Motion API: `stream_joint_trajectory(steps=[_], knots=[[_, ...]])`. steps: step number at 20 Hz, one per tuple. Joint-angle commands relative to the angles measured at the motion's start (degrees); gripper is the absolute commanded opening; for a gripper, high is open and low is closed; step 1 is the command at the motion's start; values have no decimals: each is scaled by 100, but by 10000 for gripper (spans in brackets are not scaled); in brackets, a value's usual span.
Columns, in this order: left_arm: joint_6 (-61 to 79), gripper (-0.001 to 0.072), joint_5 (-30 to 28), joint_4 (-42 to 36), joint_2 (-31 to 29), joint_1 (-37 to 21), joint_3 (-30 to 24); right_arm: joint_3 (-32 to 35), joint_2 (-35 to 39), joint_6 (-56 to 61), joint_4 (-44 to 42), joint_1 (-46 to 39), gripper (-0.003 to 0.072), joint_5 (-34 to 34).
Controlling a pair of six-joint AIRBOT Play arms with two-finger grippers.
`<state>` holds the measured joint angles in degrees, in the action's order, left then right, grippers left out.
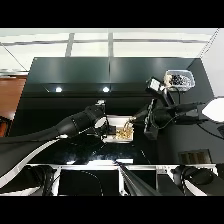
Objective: Fold the box and place the chain.
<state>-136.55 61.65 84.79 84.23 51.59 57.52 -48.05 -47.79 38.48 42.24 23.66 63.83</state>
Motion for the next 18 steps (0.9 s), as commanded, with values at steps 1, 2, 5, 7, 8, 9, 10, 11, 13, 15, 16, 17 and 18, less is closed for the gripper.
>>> stream_joint_trajectory(steps=[1, 2, 5, 7, 8, 9, 10, 11, 13, 15, 16, 17, 18], knots=[[2, 31, -4, 0, 2, -2, 2, -68, -111, 229, -466, 26, 10, 92], [2, 31, -4, 0, 2, -2, 2, 87, -197, 229, -472, 31, 10, 35], [2, 31, 0, 0, 2, -2, 2, 673, -481, 234, -476, 39, 28, -330], [2, 31, 9, 0, 2, -2, 2, 807, -575, 284, -284, 33, 385, -367], [2, 31, 11, 0, 2, -2, 2, 791, -564, 404, -20, 13, 588, -372], [2, 31, 11, 0, 2, -2, 2, 763, -555, 431, 245, -57, 587, -341], [0, 31, 7, 0, 2, -2, 2, 763, -551, 431, 533, -184, 581, -310], [2, 31, 4, 0, 2, -2, 2, 776, -553, 426, 896, -306, 581, -280], [2, 31, 7, 0, 2, -2, 2, 968, -557, 267, 1290, -420, 580, -363], [2, 31, 7, 0, 2, -2, 2, 1526, -560, -282, 1108, -326, 581, -949], [2, 31, 7, 0, 2, -2, 2, 1832, -560, -697, 1027, -188, 581, -1366], [2, 31, 4, 0, 2, -2, 2, 2138, -560, -1193, 962, -11, 557, -1886], [2, 31, 4, 0, 2, -2, 2, 2367, -562, -1631, 778, 164, 551, -2288]])
